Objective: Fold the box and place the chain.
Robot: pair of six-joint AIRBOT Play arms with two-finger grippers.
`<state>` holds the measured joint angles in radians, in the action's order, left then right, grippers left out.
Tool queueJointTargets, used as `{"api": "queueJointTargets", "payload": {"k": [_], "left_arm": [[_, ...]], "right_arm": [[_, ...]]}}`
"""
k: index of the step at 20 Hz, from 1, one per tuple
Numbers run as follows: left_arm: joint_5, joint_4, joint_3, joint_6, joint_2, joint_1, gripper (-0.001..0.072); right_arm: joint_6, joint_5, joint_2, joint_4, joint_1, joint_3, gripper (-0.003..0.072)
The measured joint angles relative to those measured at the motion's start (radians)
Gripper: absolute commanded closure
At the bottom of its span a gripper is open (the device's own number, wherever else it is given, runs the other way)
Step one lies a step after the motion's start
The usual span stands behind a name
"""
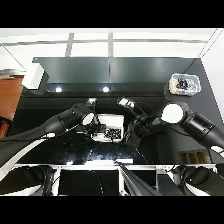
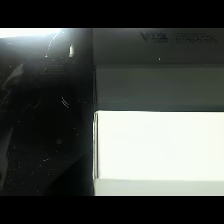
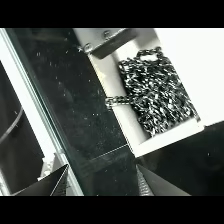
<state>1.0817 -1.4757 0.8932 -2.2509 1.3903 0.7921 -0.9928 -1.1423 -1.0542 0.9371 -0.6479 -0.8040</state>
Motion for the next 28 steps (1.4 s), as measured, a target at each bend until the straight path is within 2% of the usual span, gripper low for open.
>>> {"api": "queueJointTargets", "payload": {"k": [8,14,17,20,24,28], "left_arm": [[-0.001,0.000,0.000,0.000,0.000,0.000,0.0675],[-0.002,0.000,0.000,0.000,0.000,0.000,0.0675],[-0.002,0.000,0.000,0.000,0.000,0.000,0.0675],[-0.002,0.000,0.000,0.000,0.000,0.000,0.0676],[-0.003,0.000,0.000,0.000,0.000,0.000,0.0675],[-0.005,-0.001,0.000,0.000,0.000,0.000,0.0676]], "right_arm": [[0.176,0.177,0.000,0.011,-0.076,0.033,0.0217],[0.005,0.219,0.006,0.049,-0.084,0.050,0.0216],[-0.166,0.265,0.048,0.059,-0.085,0.102,0.0217],[-0.462,0.319,0.102,0.063,-0.088,0.157,0.0216],[-0.810,0.366,0.130,0.063,-0.107,0.185,0.0213],[-1.067,0.402,0.136,0.044,-0.124,0.211,0.0203]]}}
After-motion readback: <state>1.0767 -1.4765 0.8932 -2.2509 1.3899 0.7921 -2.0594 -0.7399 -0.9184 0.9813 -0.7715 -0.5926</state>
